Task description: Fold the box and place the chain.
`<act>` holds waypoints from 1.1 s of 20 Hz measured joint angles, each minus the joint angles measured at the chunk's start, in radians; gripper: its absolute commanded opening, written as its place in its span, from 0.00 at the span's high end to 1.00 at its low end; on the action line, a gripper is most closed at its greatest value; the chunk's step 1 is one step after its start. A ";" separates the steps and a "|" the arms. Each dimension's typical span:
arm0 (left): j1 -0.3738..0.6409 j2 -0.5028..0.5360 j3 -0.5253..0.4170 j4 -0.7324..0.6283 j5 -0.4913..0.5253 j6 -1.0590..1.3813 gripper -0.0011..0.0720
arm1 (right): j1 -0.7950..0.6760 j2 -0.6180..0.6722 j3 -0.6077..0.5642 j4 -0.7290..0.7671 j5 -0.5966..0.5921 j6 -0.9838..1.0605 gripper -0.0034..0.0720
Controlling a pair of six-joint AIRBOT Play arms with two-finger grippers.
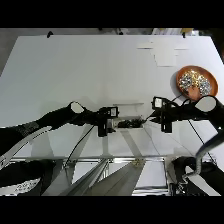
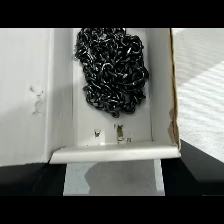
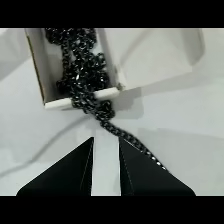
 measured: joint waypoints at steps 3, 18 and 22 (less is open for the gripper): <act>0.000 0.000 0.000 0.000 0.000 0.000 0.70 | 0.018 -0.023 -0.030 0.035 -0.023 -0.083 0.75; 0.000 0.000 0.000 0.001 0.000 0.002 0.70 | 0.082 -0.096 -0.050 0.100 -0.098 -0.158 0.79; 0.000 0.000 0.000 0.000 0.000 -0.001 0.70 | 0.082 -0.096 -0.050 0.084 -0.104 -0.155 0.71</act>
